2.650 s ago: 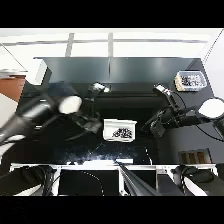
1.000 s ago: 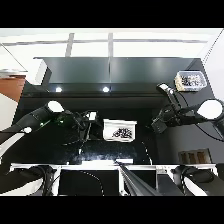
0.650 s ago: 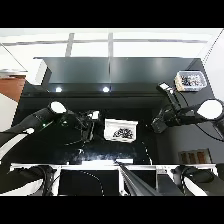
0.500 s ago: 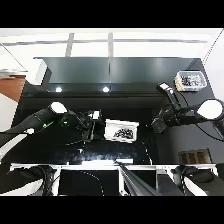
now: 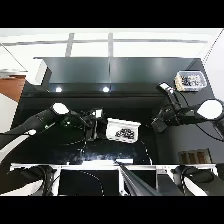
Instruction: Fold the box and place the chain.
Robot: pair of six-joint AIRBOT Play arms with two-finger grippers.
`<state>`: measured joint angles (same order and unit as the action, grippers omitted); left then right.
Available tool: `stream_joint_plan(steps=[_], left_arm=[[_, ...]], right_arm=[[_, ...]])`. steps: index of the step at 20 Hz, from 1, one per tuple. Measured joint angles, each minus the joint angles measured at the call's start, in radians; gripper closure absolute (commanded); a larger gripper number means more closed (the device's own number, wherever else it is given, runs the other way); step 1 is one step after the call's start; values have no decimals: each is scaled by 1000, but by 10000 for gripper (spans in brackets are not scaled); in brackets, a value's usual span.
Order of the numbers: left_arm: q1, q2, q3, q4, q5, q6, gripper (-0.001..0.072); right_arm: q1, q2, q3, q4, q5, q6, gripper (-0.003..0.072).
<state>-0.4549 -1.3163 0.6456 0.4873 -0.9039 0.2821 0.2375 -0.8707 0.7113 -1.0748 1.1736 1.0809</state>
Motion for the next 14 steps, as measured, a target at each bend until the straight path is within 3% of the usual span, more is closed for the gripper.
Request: stream_joint_plan(steps=[10, 13, 14], left_arm=[[-51, -24, 2, 7, 14, -1, 9], [-60, -29, 3, 14, 24, -4, 115], [-62, -30, 4, 13, 28, -9, 115]], right_arm=[[0, 0, 0, 0, -17, 0, 172], [0, 0, 0, 0, -26, 0, 169], [0, 0, 0, 0, -34, 0, 8]])
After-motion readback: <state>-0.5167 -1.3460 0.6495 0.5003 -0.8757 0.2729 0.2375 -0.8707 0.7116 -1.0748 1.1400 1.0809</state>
